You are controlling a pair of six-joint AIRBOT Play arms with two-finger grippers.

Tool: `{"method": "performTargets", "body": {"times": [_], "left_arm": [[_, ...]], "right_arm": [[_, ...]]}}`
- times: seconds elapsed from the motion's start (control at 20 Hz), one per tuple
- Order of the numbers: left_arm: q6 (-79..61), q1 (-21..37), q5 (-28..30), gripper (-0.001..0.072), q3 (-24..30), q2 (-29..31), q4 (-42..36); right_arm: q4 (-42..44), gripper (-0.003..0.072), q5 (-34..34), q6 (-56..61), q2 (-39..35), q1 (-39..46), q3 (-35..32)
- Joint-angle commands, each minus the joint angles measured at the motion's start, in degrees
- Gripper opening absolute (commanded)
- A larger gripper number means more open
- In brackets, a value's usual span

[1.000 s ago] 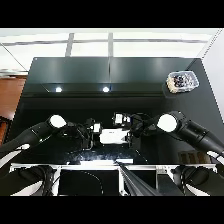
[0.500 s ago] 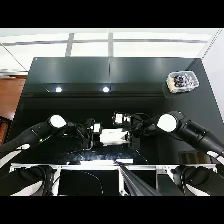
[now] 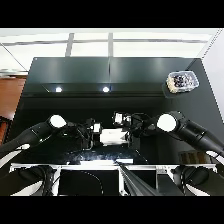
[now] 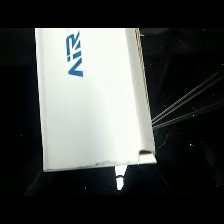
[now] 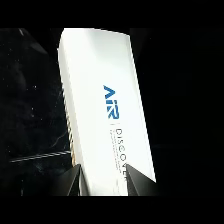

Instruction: Fold the box and place the chain.

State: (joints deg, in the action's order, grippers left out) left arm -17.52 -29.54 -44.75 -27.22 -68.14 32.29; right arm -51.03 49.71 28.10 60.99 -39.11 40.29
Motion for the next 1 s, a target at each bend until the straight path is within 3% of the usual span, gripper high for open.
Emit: {"method": "performTargets", "body": {"times": [0.0,0.45,0.5,0.55,0.9,0.95], "left_arm": [[-0.04,-0.04,-0.02,0.0466,-0.04,-0.02,0.0],[-0.04,-0.02,0.0,0.0466,-0.04,-0.02,0.0],[-0.04,-0.02,0.0,0.0466,-0.04,-0.02,0.02],[-0.04,-0.02,0.0,0.0466,-0.04,-0.02,0.0],[-0.04,-0.02,0.0,0.0466,-0.04,-0.02,0.02],[-0.04,-0.02,0.0,0.0466,-0.04,-0.02,0.02]], "right_arm": [[0.22,0.0308,-0.52,0.02,0.0,-0.04,0.0],[1.46,0.0302,-1.88,0.02,0.02,-0.04,0.0],[1.46,0.0174,-1.64,0.0,0.02,-0.04,0.0],[1.46,0.0136,-1.22,0.0,0.02,-0.04,0.0],[1.46,0.0145,-0.46,0.0,0.02,-0.04,0.0],[1.44,0.0258,-0.44,0.0,0.02,-0.04,0.0]]}}
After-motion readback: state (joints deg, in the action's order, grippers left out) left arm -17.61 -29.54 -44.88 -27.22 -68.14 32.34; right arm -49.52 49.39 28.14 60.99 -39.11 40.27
